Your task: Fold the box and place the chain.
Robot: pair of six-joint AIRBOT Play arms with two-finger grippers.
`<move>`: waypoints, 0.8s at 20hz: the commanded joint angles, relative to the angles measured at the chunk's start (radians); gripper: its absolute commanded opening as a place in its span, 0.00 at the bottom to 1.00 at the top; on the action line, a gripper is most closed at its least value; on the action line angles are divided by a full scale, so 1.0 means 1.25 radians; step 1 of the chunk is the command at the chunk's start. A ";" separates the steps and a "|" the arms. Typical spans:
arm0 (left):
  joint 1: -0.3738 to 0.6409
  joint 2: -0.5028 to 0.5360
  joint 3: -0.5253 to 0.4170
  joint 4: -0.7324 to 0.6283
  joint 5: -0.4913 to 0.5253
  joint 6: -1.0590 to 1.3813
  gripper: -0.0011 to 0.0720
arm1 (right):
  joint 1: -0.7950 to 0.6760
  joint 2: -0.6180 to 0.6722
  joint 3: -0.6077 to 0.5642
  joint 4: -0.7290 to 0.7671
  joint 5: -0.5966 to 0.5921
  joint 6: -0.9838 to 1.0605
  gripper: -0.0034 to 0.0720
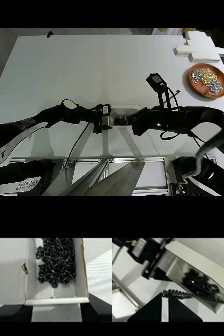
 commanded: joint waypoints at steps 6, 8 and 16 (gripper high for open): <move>0.000 0.000 0.000 0.000 0.000 0.000 0.20 | 0.032 -0.111 0.001 -0.027 -0.095 -0.001 0.07; 0.000 0.000 0.000 0.000 0.000 0.000 0.20 | 0.032 -0.157 0.001 -0.030 -0.096 -0.016 0.07; 0.000 0.000 0.000 0.000 0.000 0.000 0.20 | -0.020 -0.183 0.073 -0.046 -0.051 -0.085 0.43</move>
